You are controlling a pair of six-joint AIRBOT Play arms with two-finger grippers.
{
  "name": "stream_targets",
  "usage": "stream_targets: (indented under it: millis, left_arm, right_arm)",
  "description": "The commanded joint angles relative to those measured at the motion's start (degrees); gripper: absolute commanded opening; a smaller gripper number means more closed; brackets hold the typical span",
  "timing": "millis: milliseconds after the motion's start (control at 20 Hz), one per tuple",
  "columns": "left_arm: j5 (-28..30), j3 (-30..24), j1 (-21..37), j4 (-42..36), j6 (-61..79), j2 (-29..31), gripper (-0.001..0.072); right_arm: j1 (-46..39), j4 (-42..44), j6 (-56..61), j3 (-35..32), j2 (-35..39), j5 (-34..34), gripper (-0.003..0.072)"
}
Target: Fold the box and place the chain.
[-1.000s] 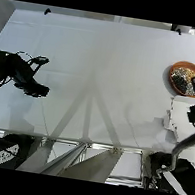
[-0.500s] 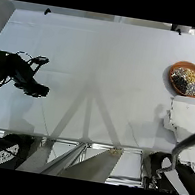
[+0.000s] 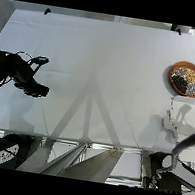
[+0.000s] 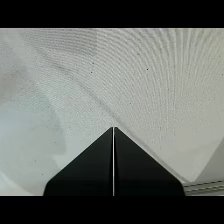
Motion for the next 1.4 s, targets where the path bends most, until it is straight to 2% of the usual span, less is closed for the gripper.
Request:
stream_targets:
  millis: [0,150,200,400,500,550,600,700,750,950,1050,1200,1350]
  left_arm:
    - [0.02,-0.02,0.04,0.02,0.02,0.04,0.0013]
    - [0.02,-0.02,0.04,0.02,0.02,0.04,0.0013]
    - [0.02,-0.02,0.04,0.02,0.02,0.04,0.0013]
    - [0.02,-0.02,0.04,0.00,0.02,0.04,0.0013]
    - [0.02,-0.02,0.04,0.00,0.02,0.04,0.0013]
    - [0.02,-0.02,0.04,0.00,0.02,0.04,0.0013]
    - [0.00,-0.02,0.04,0.00,0.02,0.04,0.0013]
    - [0.02,-0.02,0.04,0.00,0.02,0.04,0.0013]
    - [0.02,-0.02,0.04,0.00,0.02,0.04,0.0013]
    - [0.00,-0.02,0.04,0.02,0.02,0.04,0.0013]
    - [0.02,-0.02,0.04,0.02,0.02,0.04,0.0013]
    - [0.02,-0.02,0.04,0.02,0.02,0.04,0.0013]
    - [0.02,-0.02,0.04,0.00,0.02,0.04,0.0013]
  right_arm:
    - [-3.85,5.38,-6.19,1.64,-3.04,-1.99,0.0462]
    - [-4.50,5.14,-7.21,1.73,-3.98,-6.56,0.0440]
    - [-4.50,5.07,-7.19,1.75,-4.74,-7.52,0.0383]
    - [-4.50,4.81,-7.13,1.75,-8.52,-8.50,0.0306]
    - [-4.50,4.44,-6.88,1.75,-9.16,-9.11,0.0186]
    - [-4.50,4.00,-6.64,1.75,-9.16,-9.33,0.0162]
    - [-4.50,3.43,-6.27,1.75,-9.16,-9.03,0.0155]
    - [-4.50,2.05,-5.40,1.75,-9.16,-7.45,0.0043]
    - [-4.50,1.70,-5.46,1.75,-9.16,-6.14,0.0023]
    - [-3.32,2.47,-9.05,1.75,-7.98,1.03,0.0017]
    - [-1.09,6.67,-9.73,1.75,-4.79,1.97,0.0016]
    - [3.52,23.08,-16.48,1.75,2.08,2.69,0.0016]
    - [8.57,38.21,-17.90,1.70,6.88,3.87,0.0016]
